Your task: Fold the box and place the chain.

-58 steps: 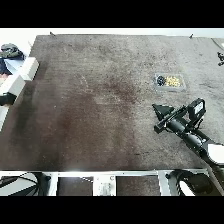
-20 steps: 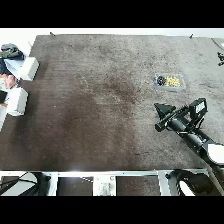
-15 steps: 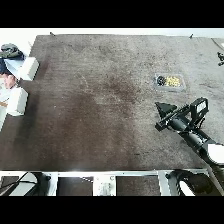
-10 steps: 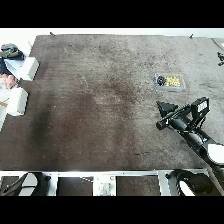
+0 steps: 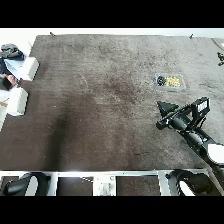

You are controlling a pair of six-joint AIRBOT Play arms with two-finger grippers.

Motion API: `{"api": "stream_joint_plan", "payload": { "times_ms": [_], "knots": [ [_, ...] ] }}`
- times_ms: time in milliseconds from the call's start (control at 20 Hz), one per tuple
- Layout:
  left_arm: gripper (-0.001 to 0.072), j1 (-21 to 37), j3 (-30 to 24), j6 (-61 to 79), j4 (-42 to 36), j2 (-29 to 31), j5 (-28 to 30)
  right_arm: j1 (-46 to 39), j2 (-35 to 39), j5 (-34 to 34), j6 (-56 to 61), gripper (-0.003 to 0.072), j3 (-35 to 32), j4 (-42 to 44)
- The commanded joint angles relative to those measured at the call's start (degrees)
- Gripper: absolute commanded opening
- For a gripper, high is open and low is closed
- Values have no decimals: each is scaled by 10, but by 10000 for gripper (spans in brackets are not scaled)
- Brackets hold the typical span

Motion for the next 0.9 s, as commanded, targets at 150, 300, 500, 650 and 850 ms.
{"api": "stream_joint_plan", "payload": {
  "times_ms": [150, 300, 500, 650, 850],
  "knots": [
    [4, -118, -172, -9, -19, 102, 136, 0, 0, 0, 0, -14, 0, 0],
    [4, -140, -207, -15, -19, 102, 149, 0, 0, 0, 0, -14, 0, 0],
    [4, -144, -224, -17, -41, 102, 160, 0, 0, 0, 0, -13, 0, 0],
    [5, -144, -226, -10, -41, 102, 195, 0, 0, 0, 0, -14, 0, 0],
    [8, -144, -226, -12, -41, 102, 213, 0, 0, 0, 0, -13, 0, 0]
  ]
}}
